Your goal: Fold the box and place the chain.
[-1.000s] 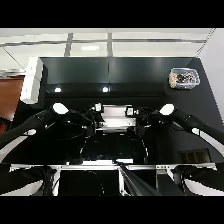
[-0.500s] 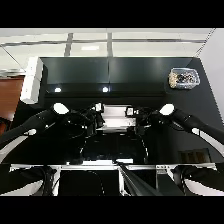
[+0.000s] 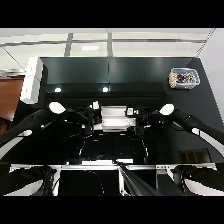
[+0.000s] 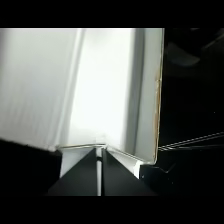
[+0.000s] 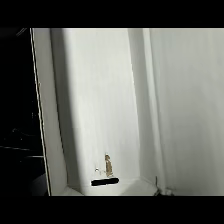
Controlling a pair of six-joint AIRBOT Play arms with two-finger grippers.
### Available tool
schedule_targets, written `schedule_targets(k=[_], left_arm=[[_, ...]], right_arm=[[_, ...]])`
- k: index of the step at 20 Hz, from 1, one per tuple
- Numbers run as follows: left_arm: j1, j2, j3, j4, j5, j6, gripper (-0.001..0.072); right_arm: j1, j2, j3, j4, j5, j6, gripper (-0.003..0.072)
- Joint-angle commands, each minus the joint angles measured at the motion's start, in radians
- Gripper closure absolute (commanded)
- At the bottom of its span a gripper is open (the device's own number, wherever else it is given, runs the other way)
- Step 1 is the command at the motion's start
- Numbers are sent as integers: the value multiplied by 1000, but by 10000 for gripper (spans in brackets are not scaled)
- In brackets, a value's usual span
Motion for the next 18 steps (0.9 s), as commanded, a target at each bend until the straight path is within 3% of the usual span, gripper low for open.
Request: schedule_targets(k=[1, 3, 5, 7, 8, 10, 12, 18], left_arm=[[104, 106, 0, 124, 2, -158, 685], [205, 178, 0, 183, -2, -353, 685], [311, 203, 0, 336, -14, -776, 685], [402, 174, 0, 499, -117, -1199, 685], [448, 148, -2, 511, -184, -1347, 685], [517, 81, -8, 410, -323, -1345, 685], [537, 4, -29, 240, -371, -1289, 686], [428, -156, -19, 112, -318, -1259, 686]], right_arm=[[1, 0, 0, 0, 1, 0, 216], [1, 0, 0, 0, 1, 0, 216], [1, 0, 0, 0, 1, 0, 216], [1, 0, 0, 0, 1, 0, 216], [1, 0, 0, 0, 1, 0, 216], [1, 0, 0, 0, 1, 0, 216], [1, 0, 0, 0, 1, 0, 217], [1, 0, 0, 0, 1, 0, 216]])
